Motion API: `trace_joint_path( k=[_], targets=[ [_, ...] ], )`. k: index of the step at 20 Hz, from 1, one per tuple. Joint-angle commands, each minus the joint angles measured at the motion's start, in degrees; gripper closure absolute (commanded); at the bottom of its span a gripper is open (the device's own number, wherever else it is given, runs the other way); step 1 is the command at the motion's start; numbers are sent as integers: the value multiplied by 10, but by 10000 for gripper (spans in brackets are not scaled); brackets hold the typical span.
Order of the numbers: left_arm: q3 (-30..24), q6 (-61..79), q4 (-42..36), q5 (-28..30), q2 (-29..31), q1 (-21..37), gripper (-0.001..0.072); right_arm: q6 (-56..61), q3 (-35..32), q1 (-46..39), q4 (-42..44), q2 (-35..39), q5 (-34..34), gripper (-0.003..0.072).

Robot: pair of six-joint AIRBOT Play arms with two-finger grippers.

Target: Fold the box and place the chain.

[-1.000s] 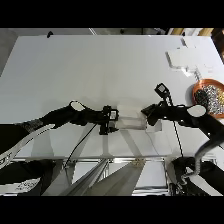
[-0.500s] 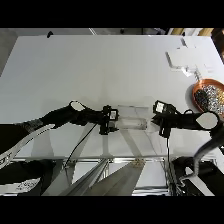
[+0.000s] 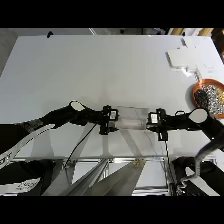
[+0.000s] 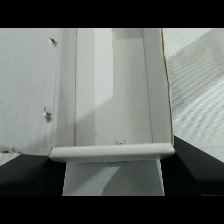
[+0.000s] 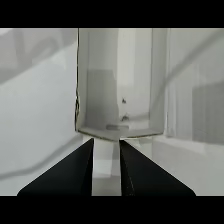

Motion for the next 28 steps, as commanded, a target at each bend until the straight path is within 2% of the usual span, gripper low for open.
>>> trace_joint_path(
  k=[1,5,6,8,11,16,18,20,24,28],
  targets=[
    [0,0,0,0,0,0,439,-56,-1,1,70,-40,-8,528],
    [0,0,0,0,0,0,439,-59,-1,1,125,-70,-27,524],
    [0,0,0,0,0,0,439,-59,-1,1,127,-77,-29,497],
    [0,0,0,0,0,0,439,-59,-1,1,129,-88,-31,354],
    [0,0,0,0,0,0,439,-47,-1,1,127,-88,-30,271],
    [0,0,0,0,0,0,439,118,-1,1,45,-56,-30,277],
    [0,0,0,0,0,0,439,182,-1,1,28,-8,-38,298],
    [0,0,0,0,0,0,439,251,-1,1,1,51,-40,503],
    [0,0,0,0,0,0,439,430,-1,0,-86,142,-40,671],
    [0,0,0,0,0,0,439,671,0,0,-169,170,-87,670]
  ],
)
